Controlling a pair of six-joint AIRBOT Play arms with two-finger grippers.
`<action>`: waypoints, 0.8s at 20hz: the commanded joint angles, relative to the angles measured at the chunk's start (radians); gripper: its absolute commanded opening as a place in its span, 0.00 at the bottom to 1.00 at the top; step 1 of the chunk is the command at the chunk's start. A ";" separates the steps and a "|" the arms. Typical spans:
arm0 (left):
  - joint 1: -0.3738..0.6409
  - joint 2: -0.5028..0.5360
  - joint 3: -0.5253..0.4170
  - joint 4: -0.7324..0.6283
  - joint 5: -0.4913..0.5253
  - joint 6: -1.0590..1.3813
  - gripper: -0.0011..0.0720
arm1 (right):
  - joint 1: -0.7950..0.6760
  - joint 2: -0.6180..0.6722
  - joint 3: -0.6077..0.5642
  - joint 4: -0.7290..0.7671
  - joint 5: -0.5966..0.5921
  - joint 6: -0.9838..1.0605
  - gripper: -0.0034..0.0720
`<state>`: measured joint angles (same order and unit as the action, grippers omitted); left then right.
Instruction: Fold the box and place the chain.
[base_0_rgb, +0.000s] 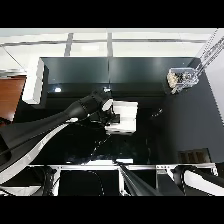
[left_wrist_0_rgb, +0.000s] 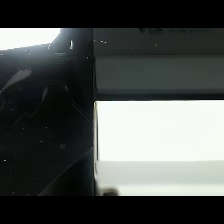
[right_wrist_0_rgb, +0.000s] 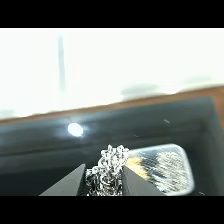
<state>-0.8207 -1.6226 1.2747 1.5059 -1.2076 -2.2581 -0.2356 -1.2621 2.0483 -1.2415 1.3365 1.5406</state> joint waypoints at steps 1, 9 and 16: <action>0.000 0.000 0.001 0.000 -0.001 0.000 0.05 | 0.002 0.086 0.000 0.129 0.025 -0.017 0.06; 0.000 0.000 0.001 0.000 0.000 0.000 0.05 | 0.199 0.208 -0.001 0.151 0.190 -0.025 0.06; 0.000 0.000 0.001 0.000 -0.001 0.000 0.05 | 0.430 0.215 -0.163 0.352 0.328 -0.146 0.06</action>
<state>-0.8207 -1.6230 1.2747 1.5059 -1.2087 -2.2581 0.1139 -1.0512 1.9526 -0.9668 1.6146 1.4319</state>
